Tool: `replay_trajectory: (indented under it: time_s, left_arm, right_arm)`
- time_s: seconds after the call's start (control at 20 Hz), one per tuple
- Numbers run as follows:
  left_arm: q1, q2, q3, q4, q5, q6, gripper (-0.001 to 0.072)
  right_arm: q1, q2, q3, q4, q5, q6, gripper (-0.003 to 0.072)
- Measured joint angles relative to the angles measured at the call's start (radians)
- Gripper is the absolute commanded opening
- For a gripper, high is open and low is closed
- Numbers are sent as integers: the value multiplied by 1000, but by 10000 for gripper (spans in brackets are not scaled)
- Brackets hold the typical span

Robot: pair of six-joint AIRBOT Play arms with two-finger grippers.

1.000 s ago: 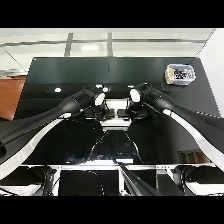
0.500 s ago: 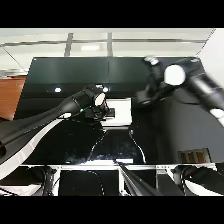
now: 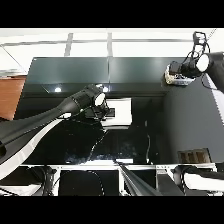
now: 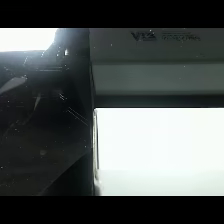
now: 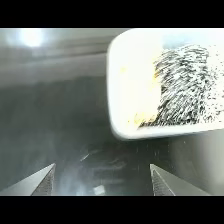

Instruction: Fold the box and place the chain.

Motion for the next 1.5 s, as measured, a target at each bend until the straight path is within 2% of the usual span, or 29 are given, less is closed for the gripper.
replay_trajectory:
  time_s: [0.1,0.2,0.3,0.4,0.6,0.9,0.95,1.0,1.1,1.3,1.5]
  left_arm:
    - [0,0,0,0,-1,0,27]
    - [0,0,0,0,-1,0,27]
    - [0,0,0,0,-4,0,27]
    - [0,0,0,0,-4,0,27]
    - [0,0,0,0,-4,0,27]
    - [0,0,0,0,-6,-1,27]
    - [0,0,0,0,-6,-1,27]
    - [0,0,0,0,-6,0,27]
    - [0,0,0,0,-6,0,27]
    - [0,0,0,0,-6,-1,27]
    - [0,0,0,0,-6,-1,27]
  right_arm:
    - [-63,-148,159,112,58,33,699]
    - [-105,-288,328,212,137,66,561]
    - [-134,-401,467,272,212,114,535]
    - [-157,-477,556,306,267,172,535]
    - [-187,-547,627,349,322,245,535]
    - [-190,-596,651,372,334,269,535]
    - [-189,-604,652,374,332,269,486]
    - [-189,-612,653,373,331,266,243]
    - [-189,-621,653,378,333,243,13]
    - [-191,-612,668,385,377,107,13]
    - [-192,-499,677,379,403,-74,12]
